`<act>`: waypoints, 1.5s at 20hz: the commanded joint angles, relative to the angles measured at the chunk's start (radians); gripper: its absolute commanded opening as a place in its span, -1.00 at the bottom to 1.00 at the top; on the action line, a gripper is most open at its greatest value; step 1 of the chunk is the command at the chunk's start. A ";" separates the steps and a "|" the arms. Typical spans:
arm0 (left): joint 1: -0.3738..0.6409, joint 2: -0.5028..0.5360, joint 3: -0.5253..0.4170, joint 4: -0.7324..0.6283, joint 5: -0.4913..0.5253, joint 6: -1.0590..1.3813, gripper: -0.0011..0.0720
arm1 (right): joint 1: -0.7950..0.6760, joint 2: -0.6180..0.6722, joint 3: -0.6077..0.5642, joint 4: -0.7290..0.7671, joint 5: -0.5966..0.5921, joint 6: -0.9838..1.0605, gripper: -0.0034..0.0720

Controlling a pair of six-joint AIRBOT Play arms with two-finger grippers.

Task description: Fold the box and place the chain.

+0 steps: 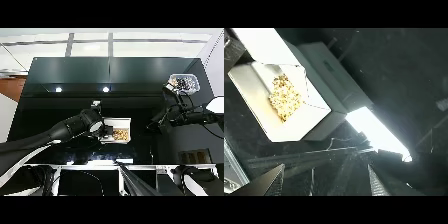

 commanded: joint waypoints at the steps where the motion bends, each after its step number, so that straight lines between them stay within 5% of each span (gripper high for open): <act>1: 0.001 0.003 0.030 0.004 -0.032 -0.003 0.30 | -0.023 0.000 0.000 -0.007 0.013 0.012 0.70; 6: 0.007 0.044 0.091 0.003 -0.148 0.182 0.30 | -0.023 -0.001 0.000 -0.007 0.013 0.012 0.70; 12: 0.018 0.221 0.091 -0.043 -0.242 0.418 0.30 | -0.023 -0.001 0.000 -0.007 0.006 0.012 0.70; 19: 0.213 0.405 0.074 -0.127 -0.322 0.758 0.30 | -0.023 -0.001 0.000 -0.007 -0.006 0.012 0.70; 25: 0.536 0.443 -0.090 -0.456 -0.216 1.289 0.30 | -0.023 -0.001 0.000 -0.008 -0.029 0.012 0.70; 26: 0.570 0.443 -0.126 -0.507 -0.192 1.393 0.37 | -0.023 -0.001 0.000 -0.008 -0.030 0.012 0.70; 27: 0.593 0.443 -0.162 -0.534 -0.159 1.492 0.83 | -0.023 -0.001 0.000 -0.008 -0.030 0.012 0.70; 28: 0.602 0.443 -0.191 -0.532 -0.124 1.584 0.97 | -0.023 -0.001 0.000 -0.008 -0.030 0.012 0.70; 30: 0.602 0.443 -0.251 -0.533 -0.026 1.803 0.97 | -0.023 -0.001 0.000 -0.008 -0.030 0.012 0.70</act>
